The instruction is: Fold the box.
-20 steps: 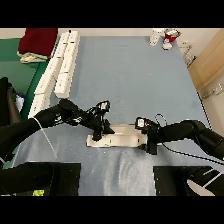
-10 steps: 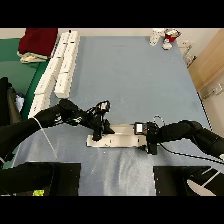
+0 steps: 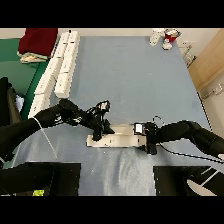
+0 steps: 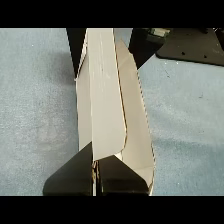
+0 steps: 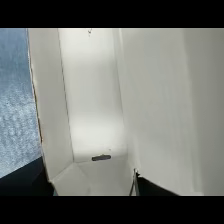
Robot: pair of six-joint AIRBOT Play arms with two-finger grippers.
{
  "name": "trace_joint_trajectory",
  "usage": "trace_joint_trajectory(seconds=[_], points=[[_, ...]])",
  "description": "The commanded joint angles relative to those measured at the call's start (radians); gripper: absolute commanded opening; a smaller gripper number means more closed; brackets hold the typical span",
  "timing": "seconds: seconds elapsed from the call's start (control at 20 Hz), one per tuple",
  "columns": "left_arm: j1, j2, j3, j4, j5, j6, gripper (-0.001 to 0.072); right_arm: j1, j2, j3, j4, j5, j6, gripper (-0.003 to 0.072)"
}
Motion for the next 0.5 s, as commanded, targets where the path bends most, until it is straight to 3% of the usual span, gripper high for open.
trace_joint_trajectory(seconds=[0.0,0.3,0.4,0.45], points=[[0.001,0.0,0.0,0.0,0.0,0.0,0.0012,0.0,-0.014,-0.002,0.001,0.012,-0.002,0.0707],[0.001,0.0,0.0,0.0,0.0,0.0,0.0013,0.0,-0.015,-0.008,0.0,0.017,-0.002,0.0702],[0.001,0.0,0.0,0.0,0.0,0.0,0.0012,0.0,-0.015,-0.008,-0.004,0.016,-0.002,0.0517],[0.001,0.0,0.0,0.0,0.0,0.0,0.0012,0.0,-0.016,-0.011,-0.004,0.017,-0.002,0.0506]])
